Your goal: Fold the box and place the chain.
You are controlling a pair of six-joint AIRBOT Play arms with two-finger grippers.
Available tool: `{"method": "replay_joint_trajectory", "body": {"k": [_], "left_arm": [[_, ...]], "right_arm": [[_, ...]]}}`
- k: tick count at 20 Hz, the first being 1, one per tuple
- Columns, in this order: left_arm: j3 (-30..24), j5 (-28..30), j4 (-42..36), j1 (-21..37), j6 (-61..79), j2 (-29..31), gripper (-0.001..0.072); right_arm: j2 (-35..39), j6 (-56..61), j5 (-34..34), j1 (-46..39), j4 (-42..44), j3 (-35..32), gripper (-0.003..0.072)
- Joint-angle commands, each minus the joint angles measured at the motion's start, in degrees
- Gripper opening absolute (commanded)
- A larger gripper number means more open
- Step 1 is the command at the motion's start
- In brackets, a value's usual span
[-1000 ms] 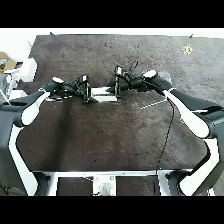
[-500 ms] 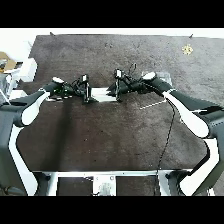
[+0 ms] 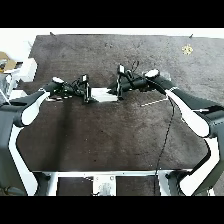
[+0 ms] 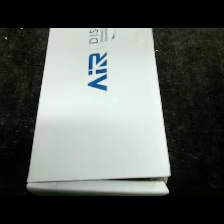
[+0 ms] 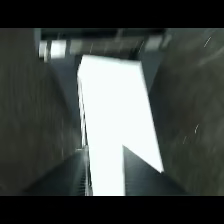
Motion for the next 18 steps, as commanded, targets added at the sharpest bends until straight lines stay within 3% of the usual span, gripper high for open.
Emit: {"method": "replay_joint_trajectory", "body": {"k": [1, 2, 3, 13, 18], "left_arm": [[0.0, 0.0, 0.0, 0.0, 0.0, 0.0, 0.0344], [0.0, 0.0, 0.0, 0.0, 0.0, 0.0, 0.0344], [0.0, 0.0, 0.0, 0.0, 0.0, 0.0, 0.0344], [0.0, 0.0, 0.0, 0.0, 0.0, 0.0, 0.0344], [0.0, 0.0, 0.0, 0.0, 0.0, 0.0, 0.0344]], "right_arm": [[-0.1, 4.0, 1.9, -0.1, 1.8, 2.0, 0.0193], [-0.1, 4.0, 1.3, 0.0, 1.7, 2.1, 0.0139], [-0.2, 4.6, 0.1, 0.0, 1.6, 2.1, 0.0022], [-4.7, 9.7, -0.4, 0.6, -14.2, 2.1, 0.0017], [-3.8, 9.7, -0.7, -0.2, -12.1, 3.8, 0.0]]}}
